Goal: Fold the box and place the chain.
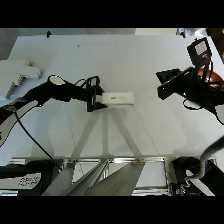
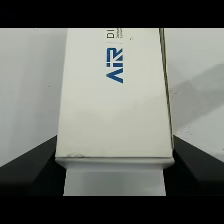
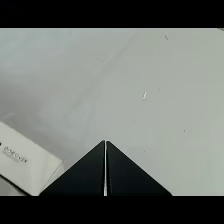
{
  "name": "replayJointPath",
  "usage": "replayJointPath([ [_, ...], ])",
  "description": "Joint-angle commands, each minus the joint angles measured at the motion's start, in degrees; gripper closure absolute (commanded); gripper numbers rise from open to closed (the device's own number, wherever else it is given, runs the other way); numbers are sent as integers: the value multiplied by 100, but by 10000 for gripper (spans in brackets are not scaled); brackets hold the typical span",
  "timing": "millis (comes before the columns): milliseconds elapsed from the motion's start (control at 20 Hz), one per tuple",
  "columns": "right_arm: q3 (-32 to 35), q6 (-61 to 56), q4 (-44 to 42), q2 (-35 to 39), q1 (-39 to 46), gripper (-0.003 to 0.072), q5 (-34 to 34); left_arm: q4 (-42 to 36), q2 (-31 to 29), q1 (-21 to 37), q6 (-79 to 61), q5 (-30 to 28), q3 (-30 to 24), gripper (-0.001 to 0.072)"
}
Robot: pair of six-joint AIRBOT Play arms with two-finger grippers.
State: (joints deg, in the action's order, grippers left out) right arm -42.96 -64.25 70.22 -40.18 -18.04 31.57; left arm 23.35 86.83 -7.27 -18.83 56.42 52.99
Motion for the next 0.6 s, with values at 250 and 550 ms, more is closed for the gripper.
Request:
replayJointPath([
  [250,-7,2,-2,7,2,671,2,-61,-1375,1152,1412,-1694,7,710],
  [550,-7,2,0,4,2,671,2,98,-1628,2319,2439,-2992,4,710],
])
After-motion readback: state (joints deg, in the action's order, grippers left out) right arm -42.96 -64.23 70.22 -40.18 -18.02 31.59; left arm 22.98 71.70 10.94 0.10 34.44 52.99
